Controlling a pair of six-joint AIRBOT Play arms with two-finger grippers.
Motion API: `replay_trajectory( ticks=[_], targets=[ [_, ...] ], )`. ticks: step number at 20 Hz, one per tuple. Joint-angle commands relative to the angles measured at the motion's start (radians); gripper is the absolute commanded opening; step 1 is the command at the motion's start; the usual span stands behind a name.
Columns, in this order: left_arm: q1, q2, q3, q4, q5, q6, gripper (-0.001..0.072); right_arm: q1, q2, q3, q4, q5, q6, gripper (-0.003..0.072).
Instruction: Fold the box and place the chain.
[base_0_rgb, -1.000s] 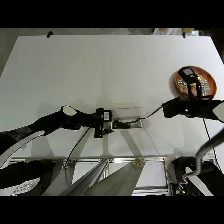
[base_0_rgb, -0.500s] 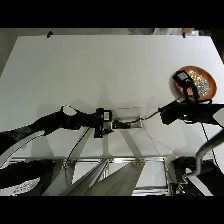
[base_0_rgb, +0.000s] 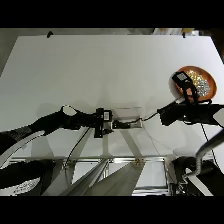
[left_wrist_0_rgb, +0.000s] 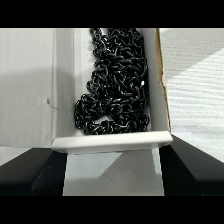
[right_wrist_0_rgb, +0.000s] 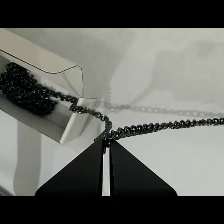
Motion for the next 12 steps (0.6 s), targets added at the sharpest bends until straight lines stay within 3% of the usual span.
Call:
replay_trajectory(
  ticks=[1,12],
  targets=[
    [-0.001,0.000,0.000,0.000,0.000,0.000,0.0142,0.001,0.001,0.000,0.006,0.002,0.000,0.0019],
    [0.000,0.000,0.000,0.000,0.000,0.000,0.0142,0.001,0.001,0.000,0.035,0.002,0.000,0.0019]
  ],
)
